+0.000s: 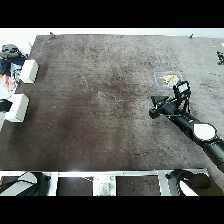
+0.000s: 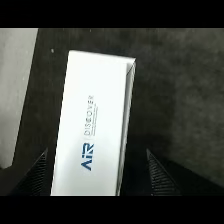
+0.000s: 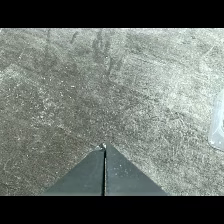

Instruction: Fold the box and place the chain.

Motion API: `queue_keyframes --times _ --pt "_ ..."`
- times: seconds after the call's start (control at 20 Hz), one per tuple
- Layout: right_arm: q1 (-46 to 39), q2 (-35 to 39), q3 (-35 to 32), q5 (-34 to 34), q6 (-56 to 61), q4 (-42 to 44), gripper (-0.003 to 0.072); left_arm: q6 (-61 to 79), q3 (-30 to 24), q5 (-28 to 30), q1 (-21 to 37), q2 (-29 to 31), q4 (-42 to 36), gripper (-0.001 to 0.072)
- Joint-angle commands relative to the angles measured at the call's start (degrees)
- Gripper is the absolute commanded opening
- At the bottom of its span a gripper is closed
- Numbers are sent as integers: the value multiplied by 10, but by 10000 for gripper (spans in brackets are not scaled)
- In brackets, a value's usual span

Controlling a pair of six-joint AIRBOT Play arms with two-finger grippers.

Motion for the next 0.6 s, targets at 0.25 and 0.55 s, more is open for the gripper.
queue_keyframes --times 0.25,0.55 --pt "0 1 0 0 0 0 9 121 17 -74 -33 103 -359 7" --pt "0 1 0 0 0 0 8 184 14 150 -204 231 -370 6"
